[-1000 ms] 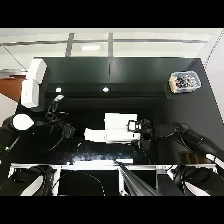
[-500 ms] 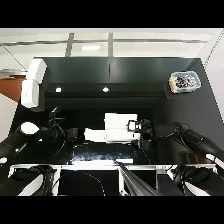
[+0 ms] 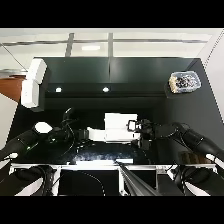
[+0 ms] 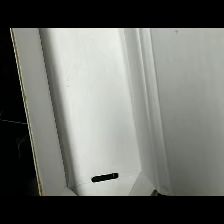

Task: Fold the box and place the chain.

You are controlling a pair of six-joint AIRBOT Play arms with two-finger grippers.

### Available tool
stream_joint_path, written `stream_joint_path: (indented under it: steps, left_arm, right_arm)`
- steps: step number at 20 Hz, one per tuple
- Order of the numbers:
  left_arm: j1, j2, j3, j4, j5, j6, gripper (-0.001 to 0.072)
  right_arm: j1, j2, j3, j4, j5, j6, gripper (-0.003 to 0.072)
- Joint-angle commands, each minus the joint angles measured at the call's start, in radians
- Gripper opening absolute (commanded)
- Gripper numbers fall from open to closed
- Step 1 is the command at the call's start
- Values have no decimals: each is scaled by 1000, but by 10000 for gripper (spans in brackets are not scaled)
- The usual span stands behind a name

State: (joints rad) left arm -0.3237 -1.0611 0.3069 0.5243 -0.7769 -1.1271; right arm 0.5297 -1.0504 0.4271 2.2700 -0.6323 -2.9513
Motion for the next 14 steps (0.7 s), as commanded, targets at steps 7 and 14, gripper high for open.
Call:
stream_joint_path:
  steps: [7, 14]
  left_arm:
    - [-26, -8, 119, -6, -61, 77, 703]
    - [-98, -3, 170, -12, -89, 43, 703]
  right_arm:
    - [0, 0, 0, 0, 0, 1, 477]
    - [0, 0, 0, 0, 0, 0, 477]
